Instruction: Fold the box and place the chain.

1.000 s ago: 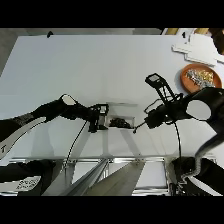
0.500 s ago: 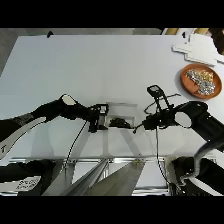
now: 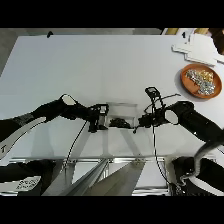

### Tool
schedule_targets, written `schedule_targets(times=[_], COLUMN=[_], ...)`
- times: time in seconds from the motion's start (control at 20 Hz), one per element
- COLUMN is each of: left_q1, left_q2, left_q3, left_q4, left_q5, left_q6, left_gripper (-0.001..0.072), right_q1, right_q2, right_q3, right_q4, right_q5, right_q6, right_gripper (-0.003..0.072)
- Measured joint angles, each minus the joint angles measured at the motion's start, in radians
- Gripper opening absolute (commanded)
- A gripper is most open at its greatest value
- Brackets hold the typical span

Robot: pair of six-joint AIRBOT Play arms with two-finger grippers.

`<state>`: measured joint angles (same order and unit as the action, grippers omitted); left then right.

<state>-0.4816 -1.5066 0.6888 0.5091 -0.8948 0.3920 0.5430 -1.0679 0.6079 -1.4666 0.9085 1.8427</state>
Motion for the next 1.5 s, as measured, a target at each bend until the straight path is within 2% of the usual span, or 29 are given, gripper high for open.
schedule_targets(times=[0.3,1.5], left_q1=[0.000,0.000], left_q2=[0.000,0.000], left_q3=[0.000,0.000], left_q4=[0.000,0.000], left_q5=[0.000,0.000], left_q6=[0.000,0.000], left_gripper=[0.0153,0.0153], right_q1=[0.000,0.000], right_q2=[-0.040,-0.047], right_q3=[0.000,0.000], right_q4=[0.000,-0.046], right_q5=[-0.019,-0.035], right_q6=[0.016,0.053], right_gripper=[0.0295,0.0287])
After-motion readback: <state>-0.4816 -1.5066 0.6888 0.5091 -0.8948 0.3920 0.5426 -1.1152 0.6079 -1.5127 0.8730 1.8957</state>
